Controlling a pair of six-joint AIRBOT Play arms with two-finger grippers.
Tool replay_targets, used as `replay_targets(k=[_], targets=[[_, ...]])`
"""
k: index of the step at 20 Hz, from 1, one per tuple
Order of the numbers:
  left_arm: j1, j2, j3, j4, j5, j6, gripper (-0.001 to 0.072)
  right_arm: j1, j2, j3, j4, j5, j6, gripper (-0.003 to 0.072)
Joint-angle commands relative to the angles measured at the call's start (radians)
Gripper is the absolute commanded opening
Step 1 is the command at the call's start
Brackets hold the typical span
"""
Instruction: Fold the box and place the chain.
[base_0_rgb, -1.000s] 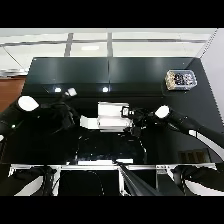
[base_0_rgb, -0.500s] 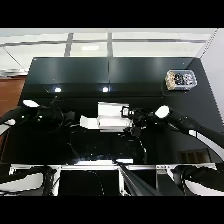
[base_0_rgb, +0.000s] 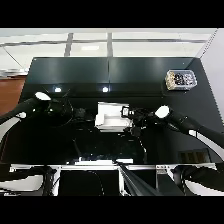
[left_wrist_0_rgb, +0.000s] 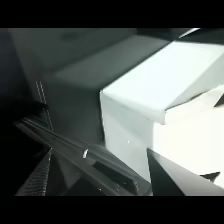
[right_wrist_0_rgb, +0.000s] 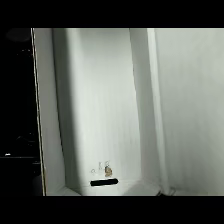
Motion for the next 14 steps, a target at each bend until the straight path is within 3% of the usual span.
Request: replay_targets(k=[1,2,4,8,9,14], targets=[[-0.035,-0.002,0.074,-0.007,-0.071,-0.021,0.0676,0.000,0.000,0.001,0.000,0.000,0.000,0.0191],[-0.056,-0.002,0.085,-0.002,-0.070,-0.047,0.0670,0.000,0.000,0.001,0.000,0.000,0.000,0.0191],[-0.109,-0.002,0.108,0.038,-0.065,-0.098,0.0557,0.000,0.000,0.001,0.000,0.000,0.001,0.0191],[-0.215,-0.002,0.164,0.192,-0.039,-0.257,0.0548,0.000,0.000,0.001,0.000,0.000,0.000,0.0191],[-0.237,-0.002,0.177,0.215,-0.030,-0.289,0.0487,0.000,0.000,0.001,0.000,0.000,0.000,0.0191],[-0.310,-0.002,0.223,0.266,0.017,-0.398,0.0484,0.000,0.000,0.001,0.000,0.000,0.000,0.0191]])
